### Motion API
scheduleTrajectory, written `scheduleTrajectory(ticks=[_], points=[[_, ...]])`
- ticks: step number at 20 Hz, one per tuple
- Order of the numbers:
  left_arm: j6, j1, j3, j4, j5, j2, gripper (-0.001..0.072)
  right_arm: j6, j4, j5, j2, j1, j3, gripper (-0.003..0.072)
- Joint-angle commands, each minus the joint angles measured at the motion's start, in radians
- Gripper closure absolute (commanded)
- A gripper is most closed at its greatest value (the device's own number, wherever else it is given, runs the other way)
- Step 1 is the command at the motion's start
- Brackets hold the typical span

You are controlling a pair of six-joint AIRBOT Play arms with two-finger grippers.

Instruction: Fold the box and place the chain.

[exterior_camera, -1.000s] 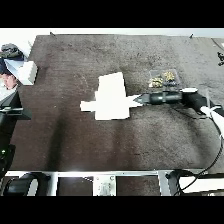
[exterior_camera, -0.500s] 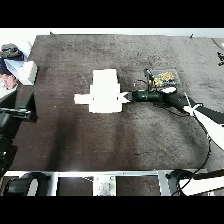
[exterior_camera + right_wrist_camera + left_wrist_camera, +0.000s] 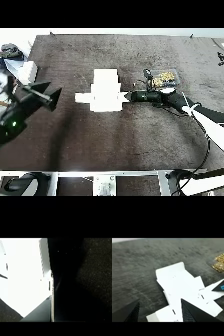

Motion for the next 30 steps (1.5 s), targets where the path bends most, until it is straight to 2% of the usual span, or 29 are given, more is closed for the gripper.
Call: scheduleTrajectory(ticks=[1, 5, 7, 10, 12, 14, 16, 19, 24, 30], points=[[-0.065, 0.001, 0.216, 0.068, -0.148, -0.311, 0.0163, -0.002, 0.003, 0.000, -0.002, 0.001, 0.001, 0.0674], [-0.313, 0.000, 0.536, 0.267, -0.308, -0.604, 0.0163, -0.002, 0.007, -0.001, -0.003, 0.001, 0.001, 0.0674], [-0.444, -0.029, 0.690, 0.378, -0.327, -0.732, 0.0221, -0.016, 0.009, -0.005, -0.003, 0.001, 0.001, 0.0673], [-0.614, -0.110, 0.930, 0.575, -0.384, -0.921, 0.0208, -0.040, 0.033, -0.004, -0.003, 0.001, 0.001, 0.0674], [-0.692, -0.138, 1.066, 0.607, -0.447, -1.030, 0.0149, -0.040, 0.032, -0.004, -0.003, 0.001, -0.001, 0.0673], [-0.720, -0.155, 1.193, 0.609, -0.510, -1.130, 0.0149, -0.042, 0.033, -0.005, -0.003, 0.001, -0.001, 0.0674], [-0.747, -0.172, 1.292, 0.634, -0.529, -1.209, 0.0149, -0.047, 0.032, -0.004, -0.003, 0.001, -0.001, 0.0673], [-0.819, -0.175, 1.387, 0.669, -0.533, -1.292, 0.0150, -0.046, 0.025, -0.003, -0.003, 0.001, -0.002, 0.0673], [-0.821, -0.181, 1.453, 0.658, -0.682, -1.378, 0.0149, -0.047, 0.022, 0.003, -0.002, 0.001, -0.002, 0.0673], [-0.829, -0.181, 1.456, 0.619, -0.747, -1.417, 0.0150, -0.047, 0.013, 0.003, -0.002, 0.001, -0.001, 0.0673]])
